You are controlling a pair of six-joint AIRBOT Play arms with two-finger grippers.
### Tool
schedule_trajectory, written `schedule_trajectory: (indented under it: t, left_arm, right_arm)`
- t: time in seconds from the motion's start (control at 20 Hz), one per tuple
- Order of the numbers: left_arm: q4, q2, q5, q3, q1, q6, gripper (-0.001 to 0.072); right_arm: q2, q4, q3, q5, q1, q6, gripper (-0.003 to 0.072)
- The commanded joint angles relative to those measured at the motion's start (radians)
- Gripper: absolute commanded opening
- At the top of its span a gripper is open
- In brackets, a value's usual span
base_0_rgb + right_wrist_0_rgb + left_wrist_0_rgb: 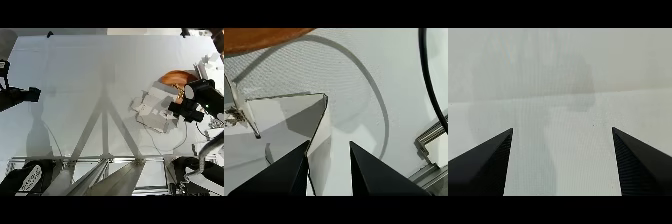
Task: Fold the box and place the chain.
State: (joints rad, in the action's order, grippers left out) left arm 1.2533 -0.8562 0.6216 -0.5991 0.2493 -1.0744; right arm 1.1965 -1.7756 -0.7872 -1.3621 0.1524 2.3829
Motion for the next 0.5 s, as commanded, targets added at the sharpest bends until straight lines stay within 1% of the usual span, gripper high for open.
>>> schedule_trajectory:
  t: [0.0, 0.05, 0.1, 0.15, 0.3, 0.45]
  left_arm:
    - [0.0, -0.001, 0.0, 0.001, 0.0, 0.0, 0.0695]
    - [0.0, -0.001, 0.0, 0.001, 0.0, 0.0, 0.0695]
    - [0.0, -0.001, 0.0, 0.001, 0.0, 0.0, 0.0695]
    - [0.0, -0.001, -0.001, 0.001, 0.0, 0.0, 0.0695]
    - [0.0, -0.001, 0.0, 0.001, 0.0, 0.0, 0.0695]
    - [0.0, -0.001, 0.0, 0.001, 0.0, 0.0, 0.0695]
  right_arm:
    - [0.001, 0.001, 0.005, 0.016, 0.001, 0.003, 0.0256]
    - [0.001, 0.001, 0.013, 0.016, 0.001, 0.003, 0.0259]
    - [0.001, 0.001, 0.023, 0.014, 0.001, 0.003, 0.0282]
    - [0.001, 0.0, 0.035, 0.018, 0.001, 0.003, 0.0324]
    - [0.001, 0.0, 0.042, 0.019, 0.001, -0.001, 0.0315]
    - [0.001, 0.019, 0.042, 0.017, 0.001, -0.001, 0.0146]
